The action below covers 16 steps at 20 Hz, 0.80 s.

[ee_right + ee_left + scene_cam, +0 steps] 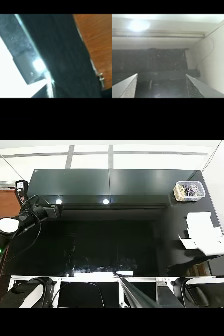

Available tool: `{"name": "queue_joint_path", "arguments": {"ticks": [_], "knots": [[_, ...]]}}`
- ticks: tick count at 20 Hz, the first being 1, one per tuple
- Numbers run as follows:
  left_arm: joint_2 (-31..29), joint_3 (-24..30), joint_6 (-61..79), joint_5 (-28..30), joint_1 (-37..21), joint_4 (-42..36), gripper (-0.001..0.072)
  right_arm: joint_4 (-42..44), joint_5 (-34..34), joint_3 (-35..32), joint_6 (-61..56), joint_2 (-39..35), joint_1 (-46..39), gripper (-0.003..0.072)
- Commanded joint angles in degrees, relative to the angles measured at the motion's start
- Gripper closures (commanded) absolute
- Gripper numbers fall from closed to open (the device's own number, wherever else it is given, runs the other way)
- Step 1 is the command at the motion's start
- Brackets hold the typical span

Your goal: Fold the box and place the chain.

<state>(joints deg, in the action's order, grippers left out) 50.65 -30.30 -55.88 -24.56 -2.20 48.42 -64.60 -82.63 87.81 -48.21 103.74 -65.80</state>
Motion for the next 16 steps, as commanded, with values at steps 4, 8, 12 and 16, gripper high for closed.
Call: {"name": "queue_joint_path", "arguments": {"ticks": [4, 8, 12, 16], "knots": [[0.0, 0.0, 0.0, 3.5, 0.0, 0.4, 0.0001, 5.5, -1.5, -8.7, 2.1, -4.8, 1.1, 0.0664], [0.0, 0.0, -2.3, 1.5, 0.0, -1.5, 0.0001, 12.5, -1.1, -15.3, 3.0, -11.8, 3.5, 0.0663], [0.2, 0.0, -4.0, -1.6, 0.0, -1.2, 0.0001, 25.2, 3.6, -27.8, 3.0, -22.2, 6.0, 0.0663], [0.4, 0.0, -3.9, -8.7, 0.0, -1.1, 0.0001, 41.1, 11.5, -45.5, 7.3, -33.7, 14.8, 0.0663]]}}
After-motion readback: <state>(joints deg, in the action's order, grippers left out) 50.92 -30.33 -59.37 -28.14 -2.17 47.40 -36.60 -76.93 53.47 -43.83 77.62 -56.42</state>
